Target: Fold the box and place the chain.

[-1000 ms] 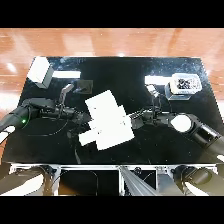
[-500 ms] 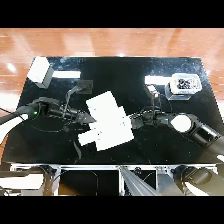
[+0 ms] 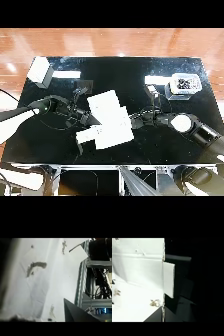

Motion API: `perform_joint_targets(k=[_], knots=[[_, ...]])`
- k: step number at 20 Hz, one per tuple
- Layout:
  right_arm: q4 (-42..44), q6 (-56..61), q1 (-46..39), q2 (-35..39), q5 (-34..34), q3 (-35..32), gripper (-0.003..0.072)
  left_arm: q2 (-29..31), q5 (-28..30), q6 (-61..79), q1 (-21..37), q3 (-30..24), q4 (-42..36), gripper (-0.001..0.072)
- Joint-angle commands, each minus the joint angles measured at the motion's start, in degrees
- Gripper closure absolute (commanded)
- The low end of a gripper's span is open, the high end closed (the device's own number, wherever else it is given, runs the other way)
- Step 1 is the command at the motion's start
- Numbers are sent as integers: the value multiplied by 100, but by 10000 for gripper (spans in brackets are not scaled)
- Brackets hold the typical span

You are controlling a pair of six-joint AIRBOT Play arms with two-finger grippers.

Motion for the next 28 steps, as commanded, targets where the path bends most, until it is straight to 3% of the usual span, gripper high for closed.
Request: perform_joint_targets(k=[1, 3, 4, 5, 6, 9, 10, 11, 13, 15, 17, 20, 23, 28], knots=[[-4, 0, 7, 4, 68, 0, 648, -85, 48, 46, -31, 208, 28, 265], [-7, -4, 7, 4, 66, 0, 647, -114, 7, 52, -68, 210, 28, 280], [-33, -7, 7, 4, 72, 0, 647, -140, 7, 92, -85, 210, 28, 404], [-76, -4, 4, 4, 85, 0, 648, -166, 22, 125, -98, 210, 28, 640], [-114, -4, 4, 4, 79, 0, 648, -181, 61, 142, -98, 210, 26, 692], [-109, 0, 0, 7, 9, 0, 644, -184, 280, 157, -87, 212, 39, 693], [-116, 0, -33, 4, 13, 0, 398, -184, 313, 155, -90, 240, 76, 694], [-122, -2, -142, 13, 55, 7, -34, -181, 330, 149, -90, 308, 138, 694], [-411, -94, -487, 118, 490, 179, -22, -181, 398, 146, -94, 525, 223, 695], [-1217, -175, -903, 345, 1381, 605, -21, -181, 452, 146, -133, 879, 520, 696], [-1954, -175, -1344, 636, 2474, 1099, -21, -179, 428, 146, -302, 1296, 1156, 697], [-2367, -232, -1867, 1095, 3683, 1506, -21, 37, 92, 114, -754, 1681, 2159, 699], [-2387, -533, -2004, 1290, 4148, 1506, -22, 625, -713, 120, -1193, 1530, 2750, 699], [-2345, -1427, -1969, 1257, 4061, 1486, -22, 1508, -1539, 310, -1314, 546, 2417, 697]])
